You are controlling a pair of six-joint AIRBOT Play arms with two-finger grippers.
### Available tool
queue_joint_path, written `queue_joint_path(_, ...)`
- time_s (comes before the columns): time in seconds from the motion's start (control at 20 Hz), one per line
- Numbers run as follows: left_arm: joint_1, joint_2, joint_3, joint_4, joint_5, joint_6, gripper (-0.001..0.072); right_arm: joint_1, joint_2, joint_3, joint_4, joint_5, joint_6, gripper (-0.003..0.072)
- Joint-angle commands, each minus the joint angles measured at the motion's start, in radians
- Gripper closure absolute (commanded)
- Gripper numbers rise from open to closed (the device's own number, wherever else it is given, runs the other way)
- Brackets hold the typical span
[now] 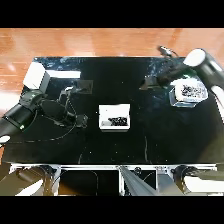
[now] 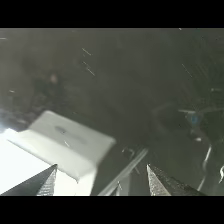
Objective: Fold the box and place the chain.
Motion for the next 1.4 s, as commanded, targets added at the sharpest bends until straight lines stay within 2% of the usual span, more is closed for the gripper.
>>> queue_joint_path(0.0, 0.005, 0.004, -0.011, -0.014, -0.041, 0.016, 0.0142, 0.114, -0.185, 0.213, 0.012, 0.071, -0.158, -0.0034)
queue_joint_path(0.15, 0.005, 0.004, -0.011, -0.013, -0.04, 0.02, 0.0142, 0.176, -0.193, 0.223, 0.048, 0.13, -0.268, -0.0034)
queue_joint_path(0.3, 0.005, 0.004, -0.011, -0.011, -0.06, 0.019, 0.0142, 0.213, -0.196, 0.223, 0.172, 0.197, -0.316, -0.0034)
queue_joint_path(0.45, 0.005, 0.004, -0.011, -0.012, -0.064, 0.019, 0.0142, 0.235, -0.196, 0.204, 0.124, 0.236, -0.322, -0.0034)
queue_joint_path(0.8, 0.005, 0.004, -0.011, -0.017, -0.069, 0.019, 0.0142, 0.26, -0.181, 0.15, 0.132, 0.319, -0.323, -0.0034)
queue_joint_path(1.05, 0.005, 0.004, -0.011, -0.017, -0.093, 0.019, 0.0142, 0.298, -0.153, 0.147, -0.028, 0.298, -0.326, -0.0034)
queue_joint_path(1.35, 0.005, 0.004, -0.011, -0.017, -0.093, 0.019, 0.0143, 0.381, -0.15, 0.143, -0.114, 0.288, -0.326, -0.0033)
